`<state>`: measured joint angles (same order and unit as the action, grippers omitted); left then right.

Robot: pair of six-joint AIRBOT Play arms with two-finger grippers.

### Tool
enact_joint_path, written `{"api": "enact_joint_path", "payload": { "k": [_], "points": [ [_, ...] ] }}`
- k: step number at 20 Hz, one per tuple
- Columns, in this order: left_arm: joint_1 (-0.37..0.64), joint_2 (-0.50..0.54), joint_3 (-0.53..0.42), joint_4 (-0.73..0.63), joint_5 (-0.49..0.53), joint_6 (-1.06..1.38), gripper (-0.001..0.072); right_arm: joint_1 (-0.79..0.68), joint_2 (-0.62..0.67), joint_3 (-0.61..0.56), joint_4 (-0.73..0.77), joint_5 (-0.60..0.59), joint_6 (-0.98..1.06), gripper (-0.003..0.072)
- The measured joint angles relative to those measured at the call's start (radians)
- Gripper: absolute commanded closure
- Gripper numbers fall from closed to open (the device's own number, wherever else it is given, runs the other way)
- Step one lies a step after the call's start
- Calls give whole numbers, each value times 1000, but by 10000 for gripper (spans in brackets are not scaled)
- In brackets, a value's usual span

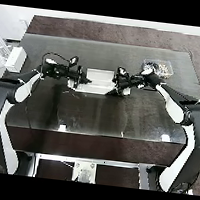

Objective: Fold the box and place the chain.

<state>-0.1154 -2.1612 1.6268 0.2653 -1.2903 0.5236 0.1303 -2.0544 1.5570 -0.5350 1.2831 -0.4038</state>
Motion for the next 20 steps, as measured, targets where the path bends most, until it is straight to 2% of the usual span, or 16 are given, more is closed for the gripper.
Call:
{"api": "enact_joint_path", "payload": {
  "k": [1, 8, 10, 20],
  "points": [
    [-2, -1, 0, 29, 15, 1, 210, 0, 0, 0, 0, 0, 0, 101],
    [-1, 13, 3, -55, -13, 0, 201, 0, 0, 0, 0, 1, 0, 101],
    [0, 15, 0, -43, -10, 0, 202, 0, 0, 0, 0, 1, 0, 101],
    [19, 125, 9, -64, -38, -63, 202, 0, 0, 0, 2, 0, 0, 100]
  ]
}}
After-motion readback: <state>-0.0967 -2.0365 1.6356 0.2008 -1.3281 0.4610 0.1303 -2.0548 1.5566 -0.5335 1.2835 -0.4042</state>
